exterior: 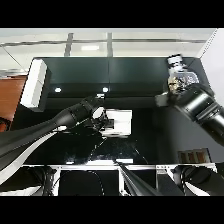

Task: Fold the box and place the chain.

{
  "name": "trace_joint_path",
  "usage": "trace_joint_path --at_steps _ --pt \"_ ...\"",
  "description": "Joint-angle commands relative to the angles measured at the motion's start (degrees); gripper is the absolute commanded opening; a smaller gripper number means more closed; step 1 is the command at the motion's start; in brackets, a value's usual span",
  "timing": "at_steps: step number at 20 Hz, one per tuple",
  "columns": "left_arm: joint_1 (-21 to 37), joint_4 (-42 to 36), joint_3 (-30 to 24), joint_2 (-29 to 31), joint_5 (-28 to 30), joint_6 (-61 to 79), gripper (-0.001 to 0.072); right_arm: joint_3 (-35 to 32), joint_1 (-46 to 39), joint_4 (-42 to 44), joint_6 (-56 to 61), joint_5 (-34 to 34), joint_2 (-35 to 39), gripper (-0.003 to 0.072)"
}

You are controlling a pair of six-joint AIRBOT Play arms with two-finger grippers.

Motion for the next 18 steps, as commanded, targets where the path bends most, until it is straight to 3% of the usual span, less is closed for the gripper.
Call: trace_joint_path --at_steps 1,4,6,10,13,15,18 --pt "0.0 0.0 0.02 0.02 0.09 -0.02 0.0027 -6.78 -14.4 -2.29 3.04 -16.06 0.02 0.0715" --pt "0.0 0.0 0.02 0.02 0.11 -0.02 0.0028 -6.08 -27.19 7.98 3.69 -25.31 -7.28 0.0715" --pt "0.0 -0.02 0.02 0.02 0.09 -0.02 0.0027 1.25 -34.38 12.39 4.13 -26.05 -14.78 0.0715" --pt "0.0 0.0 0.02 0.02 0.04 -0.02 0.0028 26.1 -43.19 26.1 1.6 -10.58 -35.08 0.0715" --pt "0.0 0.0 0.02 0.02 0.07 -0.02 0.0027 42.29 -44.17 28.37 1.6 -1.81 -46.9 0.0707" --pt "0.0 0.0 0.02 0.02 0.07 -0.02 0.0027 49.53 -44.19 28.61 2.4 1.09 -52.06 0.0706" --pt "0.0 0.0 0.02 0.02 0.04 -0.02 0.0027 53.59 -44.81 28.63 5.55 2.69 -55.67 0.0707"
